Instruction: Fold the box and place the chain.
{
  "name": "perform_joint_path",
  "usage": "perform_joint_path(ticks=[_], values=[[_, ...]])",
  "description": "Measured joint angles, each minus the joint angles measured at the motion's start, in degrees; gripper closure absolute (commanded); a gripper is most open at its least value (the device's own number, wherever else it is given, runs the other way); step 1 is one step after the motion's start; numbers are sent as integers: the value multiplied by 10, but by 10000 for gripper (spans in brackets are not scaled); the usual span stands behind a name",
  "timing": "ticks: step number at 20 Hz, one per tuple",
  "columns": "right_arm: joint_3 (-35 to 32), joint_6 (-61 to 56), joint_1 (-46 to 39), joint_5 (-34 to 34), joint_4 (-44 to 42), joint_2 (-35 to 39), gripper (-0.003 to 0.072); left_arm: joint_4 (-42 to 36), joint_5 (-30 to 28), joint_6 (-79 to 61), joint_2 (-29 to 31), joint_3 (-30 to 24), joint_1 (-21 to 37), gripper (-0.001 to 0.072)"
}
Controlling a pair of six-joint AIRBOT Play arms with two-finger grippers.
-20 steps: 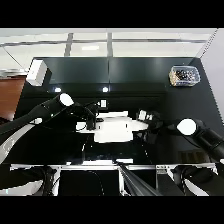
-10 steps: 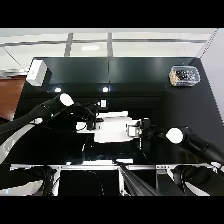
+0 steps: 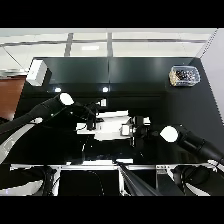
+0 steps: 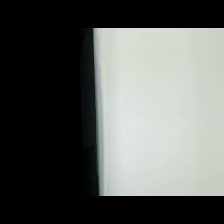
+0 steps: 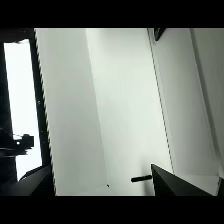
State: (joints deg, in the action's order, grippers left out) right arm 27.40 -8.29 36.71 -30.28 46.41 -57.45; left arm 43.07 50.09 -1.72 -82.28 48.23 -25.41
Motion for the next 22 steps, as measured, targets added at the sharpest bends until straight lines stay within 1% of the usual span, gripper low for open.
perform_joint_path(ticks=[3, 9, 13, 18, 22], values=[[3, 23, -34, -10, -29, 0, -12, 0, 3, 5, 0, 4, -1, 685], [5, 123, -95, -26, -123, 0, -12, 4, 9, 6, -4, 5, -17, 684], [5, 155, -106, -30, -148, -6, -12, 11, 9, 9, -7, 5, -21, 684], [5, 169, -111, -42, -166, -23, -12, 17, 11, 12, -7, 6, -23, 685], [5, 173, -119, -54, -188, -32, -12, 39, 15, 28, -7, 14, -24, 684]])
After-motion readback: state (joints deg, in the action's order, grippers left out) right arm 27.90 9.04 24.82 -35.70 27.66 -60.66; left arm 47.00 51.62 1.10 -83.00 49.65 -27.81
